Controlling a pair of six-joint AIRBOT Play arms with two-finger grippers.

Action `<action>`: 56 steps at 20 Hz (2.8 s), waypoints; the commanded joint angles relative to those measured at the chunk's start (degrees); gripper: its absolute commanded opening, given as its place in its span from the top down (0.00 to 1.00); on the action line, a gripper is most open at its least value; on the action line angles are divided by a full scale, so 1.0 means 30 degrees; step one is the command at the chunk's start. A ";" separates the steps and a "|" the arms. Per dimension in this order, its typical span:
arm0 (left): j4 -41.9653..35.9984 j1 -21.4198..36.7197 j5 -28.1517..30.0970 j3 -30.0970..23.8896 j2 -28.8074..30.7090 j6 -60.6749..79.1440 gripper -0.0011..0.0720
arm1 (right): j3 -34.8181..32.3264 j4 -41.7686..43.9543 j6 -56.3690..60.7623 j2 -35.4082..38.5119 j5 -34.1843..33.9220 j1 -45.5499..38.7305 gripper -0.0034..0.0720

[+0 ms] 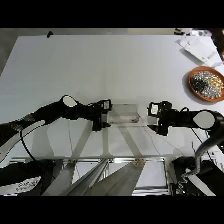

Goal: Fold the box and place the chain.

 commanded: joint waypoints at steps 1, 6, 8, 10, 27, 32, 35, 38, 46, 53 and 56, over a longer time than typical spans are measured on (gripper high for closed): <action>0.0102 0.0044 0.0109 -0.0007 0.0029 -0.0168 0.61 | 0.0022 0.0342 0.0051 0.0189 -0.0284 -0.0007 0.09; 0.0168 0.0036 0.0022 -0.0007 0.0029 -0.0189 0.61 | 0.0022 0.0335 0.0051 0.0189 -0.0488 -0.0007 0.09; 0.0175 0.0036 -0.0430 -0.0007 0.0029 -0.0838 0.61 | 0.0022 0.0335 0.0051 0.0189 -0.0590 -0.0007 0.09; 0.0321 0.0029 -0.0772 -0.0007 0.0036 -0.1137 0.61 | 0.0022 0.0335 0.0051 0.0182 -0.0590 -0.0007 0.09; 0.7650 -0.0393 0.0102 -0.0007 0.1333 -0.6666 0.58 | 0.0015 0.2790 -0.0044 -0.1996 -0.0415 -0.0007 0.43; 0.7650 -0.0393 0.0102 0.0000 0.1333 -0.6666 0.59 | 0.0015 0.2922 -0.4415 -0.3745 -0.0044 0.1027 0.59; 0.7650 -0.0393 0.0095 -0.0007 0.1333 -0.6666 0.59 | 0.0022 0.2827 -0.5595 -0.4605 -0.1428 0.1909 0.54; 0.7650 -0.0393 0.0095 0.0000 0.1333 -0.6666 0.59 | 0.0015 0.2827 -0.5530 -0.5173 -0.2164 0.1916 0.49; 0.7650 -0.0393 0.0095 0.0000 0.1333 -0.6666 0.59 | 0.0022 0.6375 -0.8123 -0.6477 -0.4189 0.2521 0.66; 0.7650 -0.0393 0.0095 0.0000 0.1333 -0.6666 0.59 | 0.0022 0.7927 -0.8714 -0.6477 -0.4335 0.2739 0.67; 0.7650 -0.0393 0.0095 0.0000 0.1333 -0.6666 0.59 | 0.0022 1.0127 -1.0324 -0.6484 -0.3920 0.2754 0.76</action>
